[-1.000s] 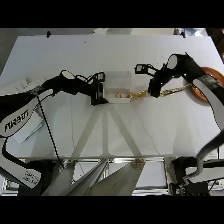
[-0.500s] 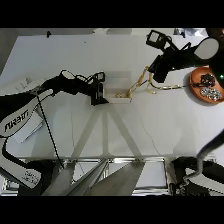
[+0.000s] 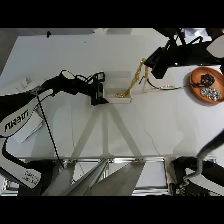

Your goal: Fold the box and place the chain.

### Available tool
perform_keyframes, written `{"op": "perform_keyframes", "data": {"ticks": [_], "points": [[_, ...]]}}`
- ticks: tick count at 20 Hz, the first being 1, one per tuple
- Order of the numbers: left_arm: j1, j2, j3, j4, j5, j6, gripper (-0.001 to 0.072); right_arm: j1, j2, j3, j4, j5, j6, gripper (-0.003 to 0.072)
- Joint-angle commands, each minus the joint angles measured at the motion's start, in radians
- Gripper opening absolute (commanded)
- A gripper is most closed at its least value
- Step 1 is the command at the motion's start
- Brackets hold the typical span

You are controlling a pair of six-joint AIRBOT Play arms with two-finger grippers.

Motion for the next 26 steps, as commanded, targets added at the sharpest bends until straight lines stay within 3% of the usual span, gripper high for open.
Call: {"op": "perform_keyframes", "data": {"ticks": [1,8,24,26], "points": [[0.001,0.001,-0.001,0.000,0.000,0.000,0.0277,0.001,0.002,0.001,0.062,0.005,-0.004,0.0011],[0.001,0.001,0.000,0.000,0.000,0.000,0.0277,0.058,-0.050,0.001,0.109,0.044,-0.049,0.0009],[0.001,0.001,0.000,0.000,0.000,0.000,0.0277,0.161,-0.429,0.001,0.123,0.001,-0.050,0.0013],[0.001,0.001,0.000,0.000,0.000,0.000,0.0277,0.159,-0.433,0.001,0.124,0.001,-0.050,0.0062]]}}
